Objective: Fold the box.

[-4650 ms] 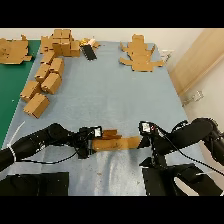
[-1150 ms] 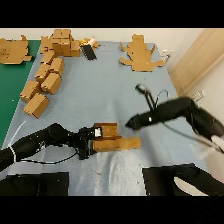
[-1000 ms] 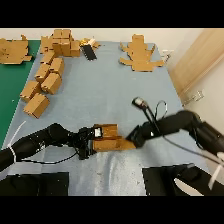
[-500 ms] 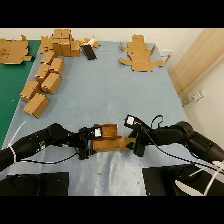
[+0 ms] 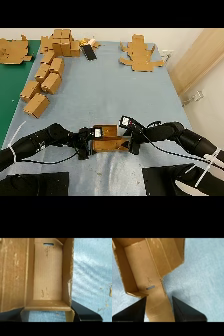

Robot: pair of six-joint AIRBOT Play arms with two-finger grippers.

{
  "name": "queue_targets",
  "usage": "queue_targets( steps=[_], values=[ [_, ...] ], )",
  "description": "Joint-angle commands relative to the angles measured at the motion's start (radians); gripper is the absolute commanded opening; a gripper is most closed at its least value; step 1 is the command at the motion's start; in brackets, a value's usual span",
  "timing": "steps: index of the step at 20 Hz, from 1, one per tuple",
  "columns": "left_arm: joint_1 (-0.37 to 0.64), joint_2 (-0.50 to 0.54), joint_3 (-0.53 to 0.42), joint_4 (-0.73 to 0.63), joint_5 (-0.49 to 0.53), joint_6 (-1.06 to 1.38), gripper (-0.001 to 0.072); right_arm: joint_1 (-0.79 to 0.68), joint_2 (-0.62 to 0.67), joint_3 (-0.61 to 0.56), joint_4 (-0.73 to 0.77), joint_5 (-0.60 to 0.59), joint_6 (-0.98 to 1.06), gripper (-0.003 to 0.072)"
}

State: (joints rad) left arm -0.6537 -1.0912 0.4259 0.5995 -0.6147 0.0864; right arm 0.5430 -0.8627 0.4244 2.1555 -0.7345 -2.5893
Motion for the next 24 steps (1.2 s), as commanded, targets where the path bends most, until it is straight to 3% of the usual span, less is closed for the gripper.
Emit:
queue_targets(
  steps=[1, 5, 11, 15, 19, 24],
  values=[
    [0.000, 0.000, 0.001, -0.002, 0.003, -0.001, 0.0472, 0.001, -0.005, 0.000, 0.018, 0.040, -0.039, 0.0498],
    [0.000, 0.000, 0.001, -0.002, 0.003, -0.001, 0.0472, 0.001, -0.005, 0.000, 0.003, 0.023, -0.058, 0.0498],
    [0.000, 0.000, 0.001, -0.001, 0.003, -0.001, 0.0472, 0.000, -0.005, 0.000, -0.189, -0.038, -0.056, 0.0498],
    [0.000, 0.000, 0.001, -0.002, 0.003, -0.001, 0.0472, 0.001, -0.005, 0.000, -0.174, -0.016, -0.134, 0.0498],
    [0.000, 0.000, 0.001, -0.002, 0.003, -0.001, 0.0472, 0.001, -0.005, 0.000, -0.011, -0.022, -0.209, 0.0498],
    [0.000, 0.000, 0.001, -0.002, 0.003, -0.001, 0.0472, 0.001, -0.024, 0.000, 0.016, -0.003, -0.218, 0.0498]
  ],
)
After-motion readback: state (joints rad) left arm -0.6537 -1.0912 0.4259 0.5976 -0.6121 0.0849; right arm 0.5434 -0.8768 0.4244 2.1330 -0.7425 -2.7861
